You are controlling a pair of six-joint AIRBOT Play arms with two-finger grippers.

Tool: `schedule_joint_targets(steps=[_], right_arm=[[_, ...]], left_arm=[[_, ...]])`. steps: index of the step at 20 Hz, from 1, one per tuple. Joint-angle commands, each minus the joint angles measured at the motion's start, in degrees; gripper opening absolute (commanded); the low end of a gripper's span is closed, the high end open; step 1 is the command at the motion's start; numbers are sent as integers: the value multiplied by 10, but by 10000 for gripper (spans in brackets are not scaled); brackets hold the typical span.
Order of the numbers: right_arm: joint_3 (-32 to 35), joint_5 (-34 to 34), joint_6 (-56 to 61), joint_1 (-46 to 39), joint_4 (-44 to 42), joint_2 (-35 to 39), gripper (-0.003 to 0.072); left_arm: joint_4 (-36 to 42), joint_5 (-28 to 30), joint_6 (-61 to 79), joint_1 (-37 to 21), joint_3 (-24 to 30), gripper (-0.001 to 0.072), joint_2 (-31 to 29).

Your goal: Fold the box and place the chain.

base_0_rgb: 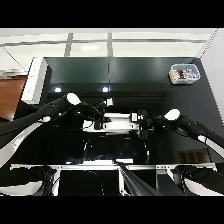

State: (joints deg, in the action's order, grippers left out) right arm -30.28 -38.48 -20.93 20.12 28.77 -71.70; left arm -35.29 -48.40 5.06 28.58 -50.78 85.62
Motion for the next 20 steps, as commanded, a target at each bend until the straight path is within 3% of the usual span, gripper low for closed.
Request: schedule_joint_targets(steps=[1,2,3,4,5,6,7,8,9,10,11,12,15,18,20], right_arm=[[0,-1,1,0,0,0,478],[0,-1,1,0,0,0,476],[0,-1,1,0,-2,0,364],[0,-1,1,0,-1,0,134],[0,-1,1,0,-1,0,59],[0,-1,1,0,-2,0,58],[0,-1,1,0,-2,0,58],[0,0,1,0,-2,0,58],[0,2,1,0,-2,0,58],[0,1,1,0,-2,0,58],[0,1,1,0,-2,0,58],[0,1,1,0,-2,0,57],[0,1,1,0,-2,0,58],[0,1,1,0,-2,0,58],[0,1,1,0,-2,0,58]], left_arm=[[-6,-6,-45,-12,0,528,-24],[-14,-12,-78,-20,0,539,-41],[-35,-16,-122,-30,0,539,-61],[-65,-19,-194,-42,0,539,-85],[-93,-36,-273,-54,0,539,-105],[-117,-70,-347,-66,0,522,-122],[-131,-125,-411,-78,0,407,-132],[-136,-189,-465,-87,0,189,-133],[-133,-257,-496,-90,2,23,-130],[-118,-301,-507,-86,12,24,-127],[-86,-310,-504,-78,31,23,-127],[-51,-282,-502,-67,51,24,-127],[142,-105,-423,-37,97,25,-125],[322,42,-316,-38,95,25,-114],[309,131,-289,-37,96,24,-104]])
